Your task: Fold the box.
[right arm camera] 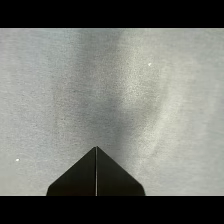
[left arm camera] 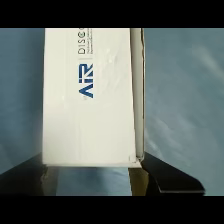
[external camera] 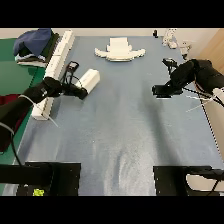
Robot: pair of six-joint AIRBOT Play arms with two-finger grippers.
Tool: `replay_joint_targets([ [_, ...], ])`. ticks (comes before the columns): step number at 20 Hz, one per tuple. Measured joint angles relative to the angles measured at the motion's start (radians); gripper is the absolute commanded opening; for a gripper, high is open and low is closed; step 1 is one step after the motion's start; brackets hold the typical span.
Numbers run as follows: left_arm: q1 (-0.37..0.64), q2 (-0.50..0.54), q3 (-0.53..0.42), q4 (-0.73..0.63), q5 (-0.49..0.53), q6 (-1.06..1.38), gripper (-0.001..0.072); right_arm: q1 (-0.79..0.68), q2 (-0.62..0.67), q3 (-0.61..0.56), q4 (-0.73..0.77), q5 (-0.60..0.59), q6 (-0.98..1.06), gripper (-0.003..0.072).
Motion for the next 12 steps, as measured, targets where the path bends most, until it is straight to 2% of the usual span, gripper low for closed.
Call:
replay_joint_targets([
  [4, 0.082, -0.184, 0.241, 0.162, -0.038, -0.251, 0.0521, 0.000, 0.000, 0.000, 0.000, 0.000, 0.000, 0.0005],
  [8, 0.119, -0.350, 0.467, 0.300, -0.096, -0.459, 0.0521, 0.000, 0.000, 0.000, 0.000, 0.000, 0.000, 0.0005],
  [12, 0.133, -0.484, 0.647, 0.389, -0.161, -0.602, 0.0521, 0.000, 0.000, 0.000, 0.000, 0.000, 0.000, 0.0005],
])
